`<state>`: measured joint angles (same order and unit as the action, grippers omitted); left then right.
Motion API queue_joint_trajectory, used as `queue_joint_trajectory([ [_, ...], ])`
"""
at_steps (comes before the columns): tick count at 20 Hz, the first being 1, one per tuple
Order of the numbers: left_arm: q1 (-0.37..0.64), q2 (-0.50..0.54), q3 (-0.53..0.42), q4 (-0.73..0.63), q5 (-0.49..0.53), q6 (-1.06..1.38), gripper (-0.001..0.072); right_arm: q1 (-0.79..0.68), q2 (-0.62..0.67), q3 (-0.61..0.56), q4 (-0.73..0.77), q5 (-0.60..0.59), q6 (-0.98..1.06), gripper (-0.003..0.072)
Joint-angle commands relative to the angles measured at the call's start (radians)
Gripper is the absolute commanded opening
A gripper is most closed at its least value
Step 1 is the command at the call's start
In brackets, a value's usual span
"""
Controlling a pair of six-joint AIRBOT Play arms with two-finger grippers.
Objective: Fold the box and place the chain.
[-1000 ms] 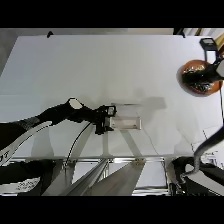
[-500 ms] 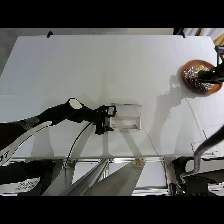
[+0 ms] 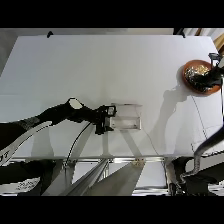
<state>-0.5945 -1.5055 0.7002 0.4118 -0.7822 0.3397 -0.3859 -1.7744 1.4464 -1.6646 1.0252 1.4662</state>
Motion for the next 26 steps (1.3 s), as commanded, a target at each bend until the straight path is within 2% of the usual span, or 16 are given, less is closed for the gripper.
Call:
queue_joint_trajectory([
  [1, 0.000, 0.000, 0.000, 0.000, 0.000, 0.000, 0.0253, -0.001, -0.008, 0.002, 0.009, -0.002, 0.003, 0.0168],
  [3, 0.000, 0.000, 0.000, 0.000, 0.000, 0.000, 0.0253, -0.001, -0.008, 0.002, 0.009, 0.005, 0.002, 0.0148],
  [6, 0.000, 0.000, 0.000, 0.000, 0.000, 0.000, 0.0253, -0.001, -0.008, 0.002, 0.010, 0.007, 0.002, 0.0012],
  [13, 0.000, 0.000, 0.000, 0.000, 0.000, 0.000, 0.0253, -0.001, 0.021, 0.002, 0.003, 0.005, -0.002, 0.0008],
  [18, 0.000, 0.000, 0.000, 0.000, 0.000, 0.000, 0.0253, -0.001, 0.137, 0.002, -0.006, 0.029, -0.053, 0.0008],
  [26, 0.000, 0.000, 0.000, 0.000, 0.000, 0.000, 0.0253, -0.001, 0.385, 0.002, 0.067, 0.166, -0.152, 0.0008],
])
